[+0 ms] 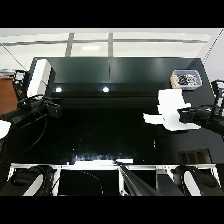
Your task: Fold the box and place the chain.
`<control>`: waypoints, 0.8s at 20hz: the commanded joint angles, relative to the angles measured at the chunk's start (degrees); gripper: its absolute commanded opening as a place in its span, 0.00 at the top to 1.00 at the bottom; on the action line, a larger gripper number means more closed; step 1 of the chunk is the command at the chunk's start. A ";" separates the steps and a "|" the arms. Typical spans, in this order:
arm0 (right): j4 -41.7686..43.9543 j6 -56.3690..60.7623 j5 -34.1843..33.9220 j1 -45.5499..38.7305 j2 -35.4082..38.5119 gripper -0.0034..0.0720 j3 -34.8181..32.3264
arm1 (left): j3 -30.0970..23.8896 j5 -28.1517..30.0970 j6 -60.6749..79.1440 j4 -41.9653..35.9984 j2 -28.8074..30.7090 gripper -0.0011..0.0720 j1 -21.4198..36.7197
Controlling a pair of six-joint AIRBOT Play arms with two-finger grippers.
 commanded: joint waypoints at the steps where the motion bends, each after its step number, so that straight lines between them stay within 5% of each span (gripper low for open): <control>1: 0.02 0.02 0.02 -0.02 0.04 0.90 -0.04 | -0.02 0.00 0.02 0.00 0.04 0.95 0.02; 14: -0.15 -0.26 -0.46 -0.02 0.04 0.90 -0.04 | -0.02 0.00 0.02 0.00 0.04 0.95 0.02; 16: 0.63 -2.56 -9.73 -0.02 0.00 0.91 -0.04 | -0.02 0.11 0.02 0.00 0.04 0.95 0.02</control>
